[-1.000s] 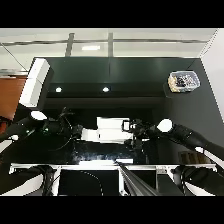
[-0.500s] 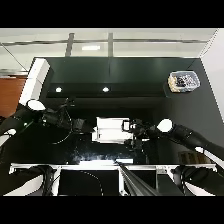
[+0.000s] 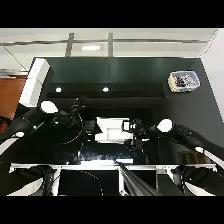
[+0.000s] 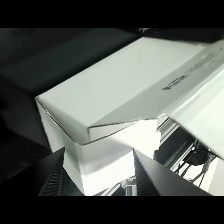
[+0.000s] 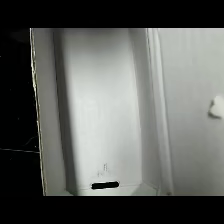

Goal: Fold the box and place the chain.

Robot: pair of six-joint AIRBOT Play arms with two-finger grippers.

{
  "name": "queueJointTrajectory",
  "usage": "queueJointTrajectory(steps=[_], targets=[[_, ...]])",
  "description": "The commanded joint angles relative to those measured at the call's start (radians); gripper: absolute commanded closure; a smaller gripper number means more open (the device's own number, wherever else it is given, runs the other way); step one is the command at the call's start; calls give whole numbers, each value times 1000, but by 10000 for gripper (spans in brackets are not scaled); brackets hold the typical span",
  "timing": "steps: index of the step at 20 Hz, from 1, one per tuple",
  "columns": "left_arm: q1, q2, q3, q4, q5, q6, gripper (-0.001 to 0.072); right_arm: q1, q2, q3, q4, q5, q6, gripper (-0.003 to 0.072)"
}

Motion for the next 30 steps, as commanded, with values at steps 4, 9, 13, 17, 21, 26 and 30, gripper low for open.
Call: queueJointTrajectory(steps=[4,9,13,17,21,26,30], targets=[[-87,1,69,218,27,-209,217,1,-1,0,0,0,0,202],[-212,0,143,451,67,-415,217,1,-1,0,0,0,0,202],[-267,0,172,521,78,-515,217,1,-1,0,0,0,0,202],[-288,-10,174,569,67,-603,218,1,-1,0,0,0,0,202],[-361,-35,207,710,69,-750,218,1,-1,0,0,0,0,202],[-386,-43,248,707,52,-823,218,1,-1,0,0,0,0,202],[-402,-43,254,698,13,-846,219,1,-1,0,0,0,0,202]])
